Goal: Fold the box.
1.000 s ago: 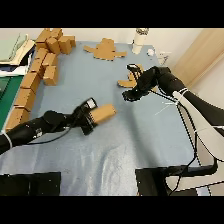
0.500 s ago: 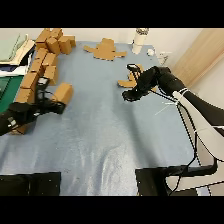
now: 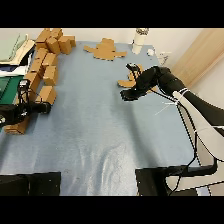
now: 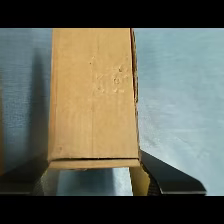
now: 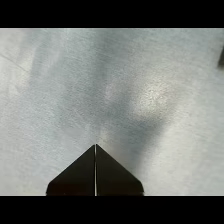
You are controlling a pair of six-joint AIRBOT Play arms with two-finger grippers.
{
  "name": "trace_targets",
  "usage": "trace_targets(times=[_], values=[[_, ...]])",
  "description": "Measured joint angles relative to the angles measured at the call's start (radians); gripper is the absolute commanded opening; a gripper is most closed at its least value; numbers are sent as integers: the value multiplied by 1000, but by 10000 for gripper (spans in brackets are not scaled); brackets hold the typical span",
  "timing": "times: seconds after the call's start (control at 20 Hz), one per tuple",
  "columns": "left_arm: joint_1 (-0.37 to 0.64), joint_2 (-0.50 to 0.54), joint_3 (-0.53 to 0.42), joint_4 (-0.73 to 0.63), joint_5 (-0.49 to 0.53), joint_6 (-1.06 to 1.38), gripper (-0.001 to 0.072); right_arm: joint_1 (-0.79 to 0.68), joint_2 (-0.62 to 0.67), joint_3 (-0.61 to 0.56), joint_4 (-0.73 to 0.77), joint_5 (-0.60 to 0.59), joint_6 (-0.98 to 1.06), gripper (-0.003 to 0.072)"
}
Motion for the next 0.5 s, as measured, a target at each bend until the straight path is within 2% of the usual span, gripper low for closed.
trace_targets(times=[0.5], values=[[-16,-247,282,-6,28,-32,589,0,0,0,30,5,0,5]])
